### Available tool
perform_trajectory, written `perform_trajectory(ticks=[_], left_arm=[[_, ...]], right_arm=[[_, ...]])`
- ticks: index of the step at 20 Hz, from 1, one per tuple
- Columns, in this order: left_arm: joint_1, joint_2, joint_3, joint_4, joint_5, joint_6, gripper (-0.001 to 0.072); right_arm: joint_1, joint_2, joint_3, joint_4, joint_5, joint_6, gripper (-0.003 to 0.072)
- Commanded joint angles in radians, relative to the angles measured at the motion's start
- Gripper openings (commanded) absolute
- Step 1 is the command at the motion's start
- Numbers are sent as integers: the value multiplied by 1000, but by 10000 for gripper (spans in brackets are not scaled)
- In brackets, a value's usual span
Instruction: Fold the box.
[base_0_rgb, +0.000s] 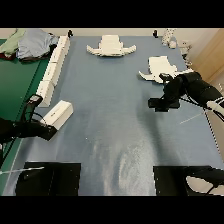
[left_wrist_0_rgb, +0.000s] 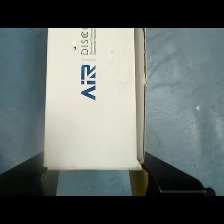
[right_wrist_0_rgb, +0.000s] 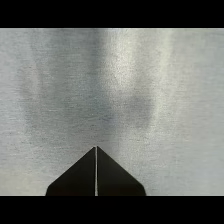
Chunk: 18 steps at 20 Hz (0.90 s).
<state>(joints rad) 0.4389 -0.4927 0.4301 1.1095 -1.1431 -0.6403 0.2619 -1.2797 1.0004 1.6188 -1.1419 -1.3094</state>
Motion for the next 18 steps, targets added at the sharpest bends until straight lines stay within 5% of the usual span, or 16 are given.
perform_trajectory(ticks=[1,7,18], left_arm=[[173,-21,-47,23,21,-3,508],[386,-80,-52,-13,177,49,508],[396,-300,-42,-197,349,273,508]], right_arm=[[0,-1,0,1,0,0,17],[0,-1,0,1,0,0,17],[0,-1,1,1,0,0,17]])
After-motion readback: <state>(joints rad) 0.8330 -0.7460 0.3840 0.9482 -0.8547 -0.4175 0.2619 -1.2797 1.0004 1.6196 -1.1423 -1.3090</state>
